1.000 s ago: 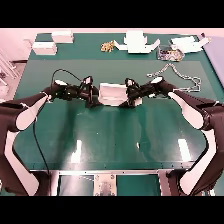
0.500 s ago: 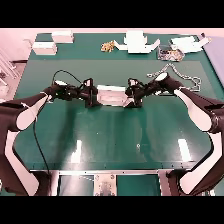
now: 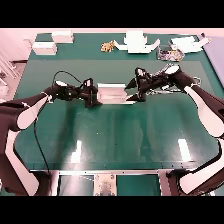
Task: Fold the box and place the chain.
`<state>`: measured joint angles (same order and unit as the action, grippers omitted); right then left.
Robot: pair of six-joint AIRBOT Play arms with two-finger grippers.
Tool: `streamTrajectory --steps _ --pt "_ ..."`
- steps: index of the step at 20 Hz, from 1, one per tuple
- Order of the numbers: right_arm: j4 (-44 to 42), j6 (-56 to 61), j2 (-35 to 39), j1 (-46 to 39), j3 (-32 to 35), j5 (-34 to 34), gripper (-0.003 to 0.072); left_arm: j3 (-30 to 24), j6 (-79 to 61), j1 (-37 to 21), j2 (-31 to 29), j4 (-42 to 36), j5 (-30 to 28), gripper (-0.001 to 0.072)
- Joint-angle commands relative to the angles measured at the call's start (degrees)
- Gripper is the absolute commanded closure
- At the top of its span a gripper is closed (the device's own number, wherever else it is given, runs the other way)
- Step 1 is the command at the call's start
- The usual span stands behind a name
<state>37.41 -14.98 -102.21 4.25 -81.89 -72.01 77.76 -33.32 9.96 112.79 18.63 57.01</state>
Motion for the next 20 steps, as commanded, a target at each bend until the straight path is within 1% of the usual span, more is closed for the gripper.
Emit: streamTrajectory --steps 1,4,13,17,19,20 --pt "-0.98 3.34 0.35 -0.07 0.0 0.04 -0.0034 -0.02 -0.13 -0.02 0.07 0.46 -0.55 0.0084" --pt "-0.57 7.58 0.31 -0.98 0.04 0.11 -0.0034 -0.02 -0.13 -0.02 0.07 0.39 -0.5 0.0084" --pt "-0.94 7.5 0.28 -1.2 3.93 0.2 -0.0034 -0.02 -0.13 -0.02 0.07 0.22 -0.59 0.0084" --pt "-0.94 7.52 0.28 -2.49 4.04 0.42 -0.0034 -0.02 -0.13 -0.02 0.07 0.22 -0.59 0.0084" --pt "-2.25 8.11 0.28 -3.93 4.07 0.42 -0.0034 -0.02 -0.13 -0.02 0.07 0.22 -0.59 0.0084" --pt "-4.09 8.61 0.28 -4.42 4.04 0.37 0.0017 -0.02 -0.13 -0.02 0.07 0.22 -0.59 0.0084"
